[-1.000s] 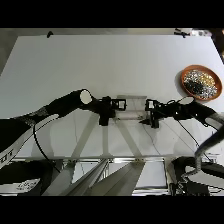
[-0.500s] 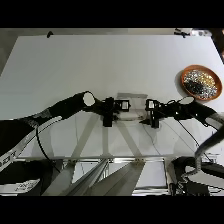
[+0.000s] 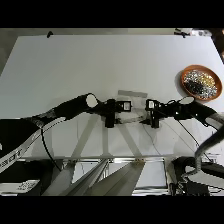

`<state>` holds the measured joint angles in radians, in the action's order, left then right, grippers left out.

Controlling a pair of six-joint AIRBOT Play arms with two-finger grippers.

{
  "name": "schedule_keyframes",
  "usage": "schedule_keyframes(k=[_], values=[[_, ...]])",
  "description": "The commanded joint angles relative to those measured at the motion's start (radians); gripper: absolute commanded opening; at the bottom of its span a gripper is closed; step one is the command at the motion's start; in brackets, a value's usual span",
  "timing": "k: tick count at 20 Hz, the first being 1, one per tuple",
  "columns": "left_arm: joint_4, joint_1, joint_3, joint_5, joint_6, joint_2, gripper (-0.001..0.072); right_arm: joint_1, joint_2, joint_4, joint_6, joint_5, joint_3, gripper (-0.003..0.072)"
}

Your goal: Fold the box and place the chain.

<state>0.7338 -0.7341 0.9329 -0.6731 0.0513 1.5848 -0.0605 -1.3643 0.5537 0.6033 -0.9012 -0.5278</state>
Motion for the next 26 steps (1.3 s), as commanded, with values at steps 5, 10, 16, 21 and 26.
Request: schedule_keyframes(k=[5, 10, 16, 21, 26], values=[[0.046, 0.066, -0.027, 0.014, 0.23, -0.103, 0.0005, -0.001, 0.0, -0.001, -0.001, 0.0, 0.0, 0.0317], [0.042, 0.18, -0.148, -0.035, 0.293, -0.268, 0.0005, -0.001, 0.0, -0.001, -0.001, 0.0, 0.0, 0.0317], [0.023, 0.351, -0.246, -0.14, 0.673, -0.341, 0.0005, -0.001, 0.0, -0.001, -0.001, 0.0, 0.0, 0.0317], [0.022, 0.433, -0.262, -0.154, 0.758, -0.341, 0.0004, -0.001, 0.0, -0.001, -0.001, 0.0, 0.0, 0.0317], [-0.001, 0.445, -0.262, -0.19, 0.787, -0.34, 0.0004, -0.001, 0.0, -0.001, -0.001, 0.0, 0.0, 0.0317]])
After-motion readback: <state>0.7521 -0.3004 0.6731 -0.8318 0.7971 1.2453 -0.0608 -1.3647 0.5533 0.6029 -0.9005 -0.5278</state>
